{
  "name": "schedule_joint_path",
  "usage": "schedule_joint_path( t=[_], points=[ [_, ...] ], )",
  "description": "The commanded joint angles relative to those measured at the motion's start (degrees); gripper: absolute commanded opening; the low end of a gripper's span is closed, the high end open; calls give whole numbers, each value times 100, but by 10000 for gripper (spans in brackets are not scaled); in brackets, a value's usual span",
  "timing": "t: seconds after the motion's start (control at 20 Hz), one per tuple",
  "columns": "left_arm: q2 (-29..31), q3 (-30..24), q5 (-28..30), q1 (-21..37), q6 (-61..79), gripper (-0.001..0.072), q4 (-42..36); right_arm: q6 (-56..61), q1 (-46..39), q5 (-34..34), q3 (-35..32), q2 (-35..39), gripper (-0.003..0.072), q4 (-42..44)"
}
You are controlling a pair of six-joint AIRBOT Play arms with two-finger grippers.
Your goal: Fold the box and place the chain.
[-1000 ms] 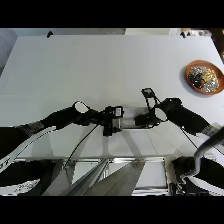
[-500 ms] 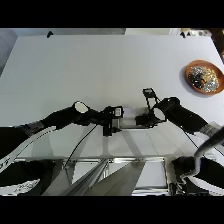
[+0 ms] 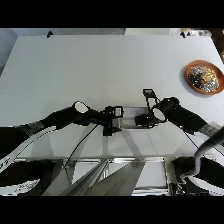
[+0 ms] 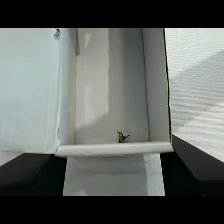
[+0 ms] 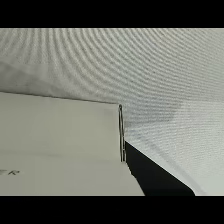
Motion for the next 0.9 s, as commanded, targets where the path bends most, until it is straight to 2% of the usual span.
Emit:
schedule_joint_path(
  t=[0.0,0.15,0.25,0.4,0.45,0.55,0.75,0.85],
  points=[
    [4,0,2,2,-2,209,2,42,2,177,2,-114,156,-61],
    [4,-2,2,2,-2,209,2,39,37,284,4,-201,137,-109],
    [4,0,2,2,-2,209,2,39,37,258,4,-201,16,-140],
    [4,0,2,2,-2,209,2,13,35,210,4,-199,18,-195],
    [4,-2,0,2,-2,209,2,13,37,170,4,-197,89,-190],
    [4,0,2,2,-2,209,2,13,37,197,7,-197,405,-188],
    [4,0,0,2,-2,209,2,-208,35,439,7,28,418,-192],
    [4,0,2,2,-2,209,2,-470,35,455,7,385,472,-192]
  ],
)
